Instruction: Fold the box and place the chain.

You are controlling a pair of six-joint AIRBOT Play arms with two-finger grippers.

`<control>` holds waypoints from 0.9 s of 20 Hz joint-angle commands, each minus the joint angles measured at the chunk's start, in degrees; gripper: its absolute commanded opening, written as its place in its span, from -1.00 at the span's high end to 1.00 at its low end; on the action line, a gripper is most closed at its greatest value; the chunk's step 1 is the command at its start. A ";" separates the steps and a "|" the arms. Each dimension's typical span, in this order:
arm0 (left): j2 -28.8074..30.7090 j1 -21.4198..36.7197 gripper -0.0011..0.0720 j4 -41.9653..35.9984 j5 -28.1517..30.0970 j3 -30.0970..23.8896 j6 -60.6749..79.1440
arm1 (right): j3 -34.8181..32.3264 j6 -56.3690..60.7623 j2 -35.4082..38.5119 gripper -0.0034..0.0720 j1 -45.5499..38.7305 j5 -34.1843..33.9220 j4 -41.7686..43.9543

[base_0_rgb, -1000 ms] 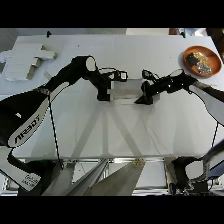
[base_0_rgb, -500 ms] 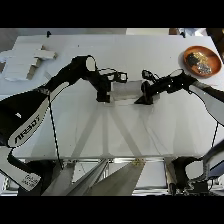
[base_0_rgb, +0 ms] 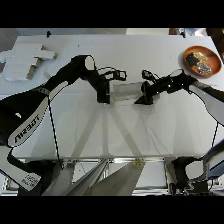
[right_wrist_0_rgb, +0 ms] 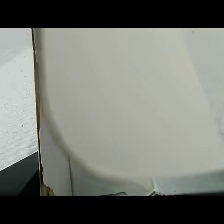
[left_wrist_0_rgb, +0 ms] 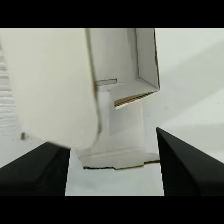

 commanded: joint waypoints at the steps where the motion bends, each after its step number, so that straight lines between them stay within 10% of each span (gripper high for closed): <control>1: 0.00 0.09 -0.56 -3.67 -0.76 0.00 -1.09 | 0.07 0.02 0.02 -0.67 0.00 -0.02 0.07; 4: -0.02 0.09 0.01 -4.39 -0.61 0.00 -1.11 | 0.07 0.04 0.02 -0.67 0.00 0.00 0.07; 7: -0.02 0.09 0.05 -4.42 -0.33 0.00 -1.99 | 0.07 0.04 0.02 -0.67 0.00 0.00 0.07; 15: 0.20 0.52 -0.02 0.44 -1.40 0.00 -1.42 | 0.07 0.02 0.02 -0.67 0.00 -0.02 0.07; 18: 0.63 2.29 -0.65 0.33 -2.73 0.00 -0.81 | 0.07 0.04 0.02 -0.67 0.00 0.00 0.07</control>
